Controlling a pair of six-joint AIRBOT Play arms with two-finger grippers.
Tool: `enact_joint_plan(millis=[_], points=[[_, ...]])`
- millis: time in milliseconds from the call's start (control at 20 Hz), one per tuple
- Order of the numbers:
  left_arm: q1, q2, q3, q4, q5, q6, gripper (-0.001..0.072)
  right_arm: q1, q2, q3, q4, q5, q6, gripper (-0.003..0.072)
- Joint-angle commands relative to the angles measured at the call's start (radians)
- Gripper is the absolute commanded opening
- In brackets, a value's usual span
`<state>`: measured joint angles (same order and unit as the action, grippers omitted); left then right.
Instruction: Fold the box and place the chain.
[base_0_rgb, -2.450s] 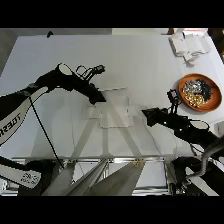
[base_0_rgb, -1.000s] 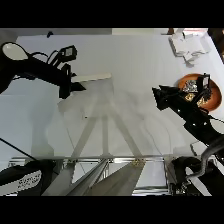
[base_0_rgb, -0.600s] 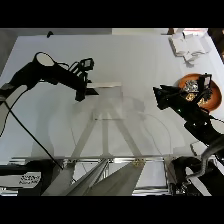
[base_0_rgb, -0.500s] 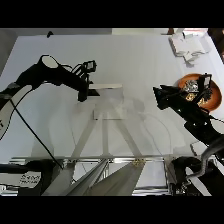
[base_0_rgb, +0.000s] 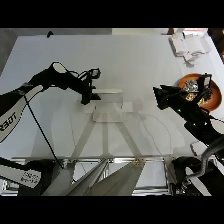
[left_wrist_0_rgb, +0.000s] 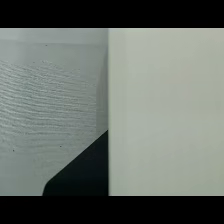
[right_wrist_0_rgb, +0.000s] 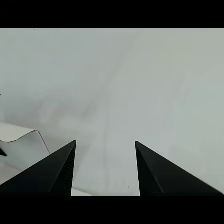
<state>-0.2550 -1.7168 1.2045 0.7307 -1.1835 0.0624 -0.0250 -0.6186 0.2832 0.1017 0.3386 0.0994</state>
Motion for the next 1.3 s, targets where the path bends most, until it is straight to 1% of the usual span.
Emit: enact_joint_plan(millis=[0, 450, 700, 750, 800, 850, 900, 950, 1050, 1150, 1200, 1250], points=[[0.0, -0.009, 0.0, 0.003, 0.029, 0.009, 0.0002, 0.0, 0.001, 0.0, 0.0, 0.0, 0.0, 0.0423], [-0.002, -0.021, 0.0, 0.003, 0.034, 0.008, 0.0003, 0.0, 0.001, 0.0, 0.0, 0.001, 0.0, 0.0423], [-0.002, -0.021, 0.0, 0.003, 0.012, 0.008, 0.0005, 0.0, 0.001, 0.001, 0.0, 0.003, 0.0, 0.0423], [-0.002, -0.021, 0.0, 0.003, 0.012, 0.008, 0.0005, 0.0, 0.001, 0.001, 0.0, 0.019, 0.0, 0.0426], [-0.002, -0.021, 0.0, 0.003, 0.012, 0.008, 0.0005, 0.0, 0.001, 0.003, 0.0, 0.046, 0.0, 0.0434], [-0.002, -0.021, 0.0, 0.003, 0.012, 0.008, 0.0005, 0.0, 0.001, 0.009, -0.001, 0.088, 0.0, 0.0503], [-0.002, -0.021, 0.0, 0.003, 0.012, 0.008, 0.0005, 0.0, 0.001, 0.017, -0.02, 0.137, 0.0, 0.0601], [-0.002, -0.021, 0.0, 0.003, 0.012, 0.008, 0.0005, 0.0, 0.001, 0.029, -0.065, 0.203, 0.0, 0.0602], [-0.002, -0.021, 0.0, 0.003, 0.012, 0.008, 0.0005, 0.0, 0.001, 0.055, -0.203, 0.363, -0.003, 0.064], [-0.002, -0.021, 0.0, 0.003, 0.012, 0.008, 0.0005, 0.0, 0.001, 0.06, -0.359, 0.48, -0.061, 0.0653], [-0.002, -0.021, 0.0, 0.003, 0.012, 0.008, 0.0006, 0.0, 0.001, 0.06, -0.448, 0.533, -0.103, 0.0685], [-0.002, -0.021, 0.0, 0.003, 0.012, 0.008, 0.0006, 0.0, 0.001, 0.06, -0.517, 0.571, -0.138, 0.0685]])
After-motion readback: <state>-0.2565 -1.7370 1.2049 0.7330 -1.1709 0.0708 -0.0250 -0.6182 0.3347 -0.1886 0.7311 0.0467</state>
